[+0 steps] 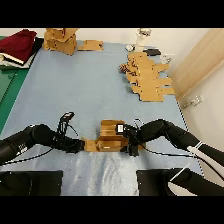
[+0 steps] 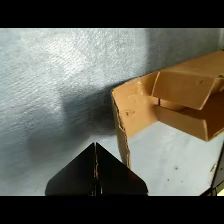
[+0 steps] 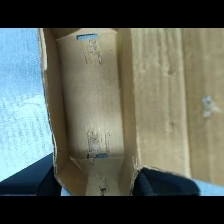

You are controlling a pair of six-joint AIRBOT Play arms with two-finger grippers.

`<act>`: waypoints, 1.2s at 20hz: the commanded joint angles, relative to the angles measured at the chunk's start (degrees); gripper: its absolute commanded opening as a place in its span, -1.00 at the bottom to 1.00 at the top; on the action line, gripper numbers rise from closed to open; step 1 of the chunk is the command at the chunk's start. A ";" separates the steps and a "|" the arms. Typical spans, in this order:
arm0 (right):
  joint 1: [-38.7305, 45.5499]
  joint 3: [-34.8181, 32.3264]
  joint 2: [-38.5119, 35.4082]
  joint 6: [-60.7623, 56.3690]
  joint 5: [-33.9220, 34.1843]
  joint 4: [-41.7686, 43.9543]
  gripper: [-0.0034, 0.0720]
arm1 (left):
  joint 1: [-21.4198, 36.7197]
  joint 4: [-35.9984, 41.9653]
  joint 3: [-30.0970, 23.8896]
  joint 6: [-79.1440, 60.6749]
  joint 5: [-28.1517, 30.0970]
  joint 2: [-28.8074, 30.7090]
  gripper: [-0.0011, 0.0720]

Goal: Fold the box.

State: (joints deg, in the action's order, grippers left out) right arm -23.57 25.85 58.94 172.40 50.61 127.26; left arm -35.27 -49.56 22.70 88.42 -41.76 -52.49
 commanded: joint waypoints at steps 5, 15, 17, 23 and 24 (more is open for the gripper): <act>-0.04 0.04 0.02 0.00 0.02 -0.02 0.46 | -4.94 6.19 0.52 -0.98 2.82 -1.09 -0.94; -0.07 0.04 0.02 0.00 0.00 0.00 0.46 | -5.29 7.85 6.51 -2.01 3.30 -1.11 -0.93; -0.04 0.04 0.02 0.00 0.00 -0.02 0.46 | -5.01 7.82 6.51 -1.95 3.37 -1.11 -0.93; -0.07 0.04 0.02 0.00 0.00 0.00 0.46 | -5.05 8.66 6.54 -2.29 3.89 -1.92 -0.03; -0.07 0.04 0.02 0.00 0.00 -0.02 0.46 | -5.01 8.66 6.54 -2.32 3.89 -1.92 -0.03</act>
